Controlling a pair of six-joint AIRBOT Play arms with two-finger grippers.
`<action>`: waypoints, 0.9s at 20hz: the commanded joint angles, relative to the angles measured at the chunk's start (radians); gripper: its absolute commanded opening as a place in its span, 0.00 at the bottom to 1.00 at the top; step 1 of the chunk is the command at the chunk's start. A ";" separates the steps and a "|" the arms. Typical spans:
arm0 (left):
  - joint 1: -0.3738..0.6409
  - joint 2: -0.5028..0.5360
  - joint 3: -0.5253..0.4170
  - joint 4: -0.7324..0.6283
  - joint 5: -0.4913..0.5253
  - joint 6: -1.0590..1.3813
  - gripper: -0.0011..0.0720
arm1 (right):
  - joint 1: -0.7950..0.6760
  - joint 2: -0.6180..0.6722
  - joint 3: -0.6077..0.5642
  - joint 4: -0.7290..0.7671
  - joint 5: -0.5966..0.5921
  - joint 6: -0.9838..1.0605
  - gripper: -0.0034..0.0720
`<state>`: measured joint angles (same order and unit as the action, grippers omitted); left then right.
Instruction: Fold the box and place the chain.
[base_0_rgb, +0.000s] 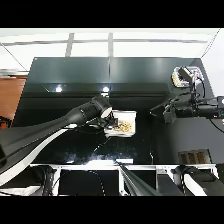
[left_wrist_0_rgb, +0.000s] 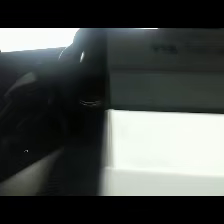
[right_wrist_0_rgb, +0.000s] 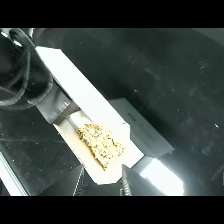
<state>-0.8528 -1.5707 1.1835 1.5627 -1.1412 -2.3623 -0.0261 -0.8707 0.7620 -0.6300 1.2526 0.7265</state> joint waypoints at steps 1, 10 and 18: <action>-0.003 0.019 0.029 0.029 -0.028 0.004 0.72 | -0.003 0.001 0.001 -0.003 0.009 0.000 0.43; -0.013 0.367 -0.055 0.264 -0.172 0.273 0.72 | -0.003 0.001 0.001 -0.011 0.008 0.000 0.43; 0.426 0.611 -0.636 -0.800 0.423 1.352 0.72 | -0.003 0.001 0.001 -0.010 -0.023 0.042 0.43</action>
<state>-0.5728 -1.0084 0.7334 1.3857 -0.9550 -1.6806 -0.0296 -0.8703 0.7624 -0.6399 1.2491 0.7536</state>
